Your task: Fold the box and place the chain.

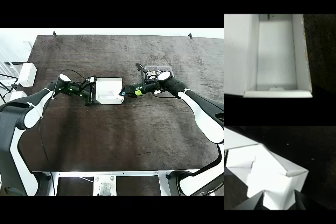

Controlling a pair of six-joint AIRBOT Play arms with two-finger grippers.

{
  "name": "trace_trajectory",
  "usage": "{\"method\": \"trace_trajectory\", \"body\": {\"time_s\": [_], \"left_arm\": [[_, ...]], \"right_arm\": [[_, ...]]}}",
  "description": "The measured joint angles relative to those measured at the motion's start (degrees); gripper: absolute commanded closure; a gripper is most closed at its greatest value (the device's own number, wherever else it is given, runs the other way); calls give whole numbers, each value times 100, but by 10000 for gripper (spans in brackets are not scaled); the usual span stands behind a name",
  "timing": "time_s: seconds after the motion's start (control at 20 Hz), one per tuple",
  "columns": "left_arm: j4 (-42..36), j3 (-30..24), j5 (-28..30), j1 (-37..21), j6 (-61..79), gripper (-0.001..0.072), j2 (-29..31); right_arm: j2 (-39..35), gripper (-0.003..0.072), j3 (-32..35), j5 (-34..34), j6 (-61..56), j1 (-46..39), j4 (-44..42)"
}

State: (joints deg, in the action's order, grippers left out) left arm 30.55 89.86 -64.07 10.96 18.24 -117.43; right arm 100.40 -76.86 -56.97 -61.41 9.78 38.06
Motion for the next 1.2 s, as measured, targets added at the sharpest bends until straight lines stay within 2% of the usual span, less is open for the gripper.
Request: {"method": "trace_trajectory", "body": {"time_s": [0.85, 1.2], "left_arm": [[2, 0, -2, -11, 2, 185, 0], [0, 0, -11, 0, 2, 185, 0]], "right_arm": [[354, 231, -767, 393, -2216, 817, 2114], [468, 233, -1307, -173, -3460, 1198, 3676]]}}
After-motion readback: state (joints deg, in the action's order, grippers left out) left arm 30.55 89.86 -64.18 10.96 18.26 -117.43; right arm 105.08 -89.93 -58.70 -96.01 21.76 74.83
